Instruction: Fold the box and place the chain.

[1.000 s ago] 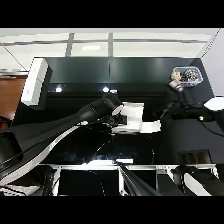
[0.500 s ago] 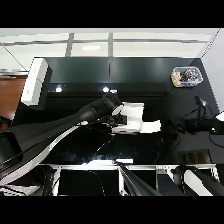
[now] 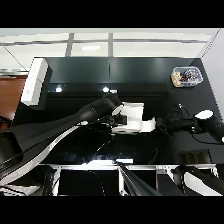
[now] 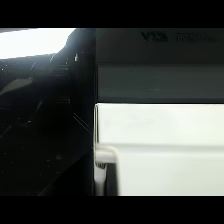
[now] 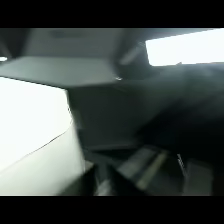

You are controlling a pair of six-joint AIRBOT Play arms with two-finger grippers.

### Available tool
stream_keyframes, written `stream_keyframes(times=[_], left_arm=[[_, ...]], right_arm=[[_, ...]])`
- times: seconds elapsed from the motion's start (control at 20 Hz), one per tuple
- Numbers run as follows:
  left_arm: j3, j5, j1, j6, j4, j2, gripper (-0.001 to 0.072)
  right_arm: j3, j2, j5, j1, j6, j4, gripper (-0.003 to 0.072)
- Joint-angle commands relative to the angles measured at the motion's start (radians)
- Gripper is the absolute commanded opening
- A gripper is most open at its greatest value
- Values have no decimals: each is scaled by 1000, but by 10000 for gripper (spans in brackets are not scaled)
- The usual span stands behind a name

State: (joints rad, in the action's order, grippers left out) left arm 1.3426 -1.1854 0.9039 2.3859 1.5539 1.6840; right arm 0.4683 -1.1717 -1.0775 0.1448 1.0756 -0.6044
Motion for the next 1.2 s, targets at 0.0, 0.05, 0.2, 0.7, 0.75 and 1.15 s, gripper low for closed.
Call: stream_keyframes(times=[0.0, 0.05, 0.2, 0.7, 0.75, 1.15], left_arm=[[1, 2, 0, 0, 1, 0, 26], [1, 2, 0, 0, 1, 0, 26], [1, 2, 0, 0, 1, 0, 26], [1, 2, 0, 0, 1, 0, 26], [1, 2, 0, 0, 1, 0, 26], [1, 2, 0, 0, 1, 0, 26]], right_arm=[[45, -15, -49, -23, -63, 74, 423], [66, -15, -72, -23, -63, 72, 581], [105, -15, -103, -26, -63, 75, 601], [122, -15, 31, -241, 51, 64, 487], [131, -15, 45, -262, 77, 38, 488], [229, -15, 95, -394, 385, -264, 487]])
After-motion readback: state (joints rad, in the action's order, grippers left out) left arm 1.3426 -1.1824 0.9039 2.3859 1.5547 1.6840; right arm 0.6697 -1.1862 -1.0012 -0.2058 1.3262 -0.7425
